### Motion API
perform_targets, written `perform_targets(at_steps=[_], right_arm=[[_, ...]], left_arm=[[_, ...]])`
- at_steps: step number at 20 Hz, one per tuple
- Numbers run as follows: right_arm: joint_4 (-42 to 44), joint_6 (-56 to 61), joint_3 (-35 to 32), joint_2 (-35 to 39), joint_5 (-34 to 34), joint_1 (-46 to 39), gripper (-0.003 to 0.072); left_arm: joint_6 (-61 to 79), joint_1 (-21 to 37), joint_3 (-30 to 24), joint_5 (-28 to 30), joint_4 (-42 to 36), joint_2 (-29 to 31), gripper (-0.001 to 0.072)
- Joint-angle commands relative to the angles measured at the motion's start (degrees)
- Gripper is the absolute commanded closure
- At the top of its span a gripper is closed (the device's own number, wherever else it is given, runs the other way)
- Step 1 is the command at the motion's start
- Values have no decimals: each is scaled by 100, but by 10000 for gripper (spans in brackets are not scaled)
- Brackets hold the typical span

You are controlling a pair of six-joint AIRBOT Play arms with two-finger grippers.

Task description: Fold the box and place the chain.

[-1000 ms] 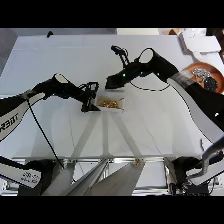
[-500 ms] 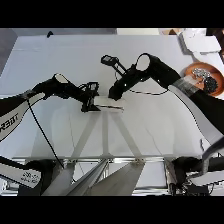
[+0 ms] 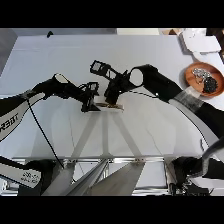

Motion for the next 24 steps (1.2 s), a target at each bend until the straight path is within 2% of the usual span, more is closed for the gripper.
perform_targets(at_steps=[1,4,8,11,13,16,24], right_arm=[[-105,-118,-743,350,-1128,286,376],[-107,-118,-1102,411,-1252,435,376],[-153,-142,-1117,501,-1460,566,375],[-153,-802,-1139,627,-1593,737,369],[-153,-1056,-1292,673,-1797,745,262],[-380,-1215,-1606,702,-2317,734,259],[-389,-1211,-1624,699,-2365,734,269]], left_arm=[[2,-2,0,4,2,-2,377],[2,-2,0,2,2,-2,377],[2,-2,0,2,2,-2,377],[4,0,0,2,2,-2,377],[4,-2,0,2,2,-2,377],[2,-2,0,2,2,-2,377],[2,-2,0,2,2,-2,377]])
